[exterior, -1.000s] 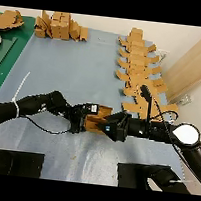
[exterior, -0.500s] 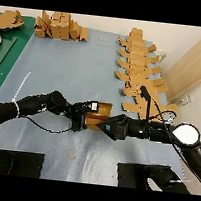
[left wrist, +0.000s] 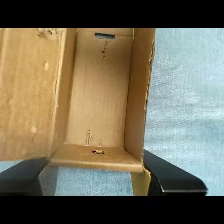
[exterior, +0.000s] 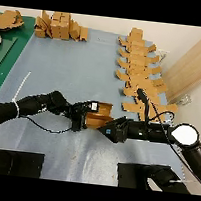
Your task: Fold the box.
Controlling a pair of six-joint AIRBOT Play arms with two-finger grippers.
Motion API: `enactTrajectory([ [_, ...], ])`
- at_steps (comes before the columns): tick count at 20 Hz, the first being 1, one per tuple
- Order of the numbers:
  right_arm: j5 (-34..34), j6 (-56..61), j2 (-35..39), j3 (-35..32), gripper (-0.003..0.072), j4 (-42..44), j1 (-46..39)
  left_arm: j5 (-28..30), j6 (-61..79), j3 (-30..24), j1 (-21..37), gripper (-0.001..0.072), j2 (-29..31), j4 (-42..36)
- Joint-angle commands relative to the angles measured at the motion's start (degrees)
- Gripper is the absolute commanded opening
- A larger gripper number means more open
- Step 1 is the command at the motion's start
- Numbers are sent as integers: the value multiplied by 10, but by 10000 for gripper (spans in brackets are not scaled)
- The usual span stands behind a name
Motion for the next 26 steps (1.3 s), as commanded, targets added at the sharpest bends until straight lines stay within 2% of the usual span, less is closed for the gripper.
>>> enactTrajectory([
  [1, 2, 19, 0, 0, 694, -7, 0, 0, 0, 1, 0, 604, 0, 0],
  [9, -3, 80, 0, 0, 693, -67, 0, 1, 1, 1, 0, 604, 0, 2],
  [10, -3, 88, 0, 0, 669, -77, 0, 1, 1, 1, 0, 604, 0, 0],
  [11, -3, 88, 0, 0, 526, -81, 0, 1, 0, 1, 0, 604, 0, -2],
  [14, -3, 90, 0, 0, 31, -83, 0, 1, 0, 1, 0, 604, 0, -2],
  [15, -3, 100, 0, 0, 5, -87, 0, 1, 1, 1, 0, 604, 0, -2],
  [17, -17, 137, -1, -4, 4, -109, 0, 1, 1, 1, 0, 604, 0, -2],
  [19, -77, 174, -9, -17, 3, -123, 0, 1, 1, 1, 0, 604, 0, -2],
  [22, -139, 165, -83, -17, 1, -130, -5, 0, 0, 1, 0, 605, 0, -2],
  [26, -183, 0, -208, 24, 1, -15, -8, 0, 1, 0, 0, 604, 0, -2],
])
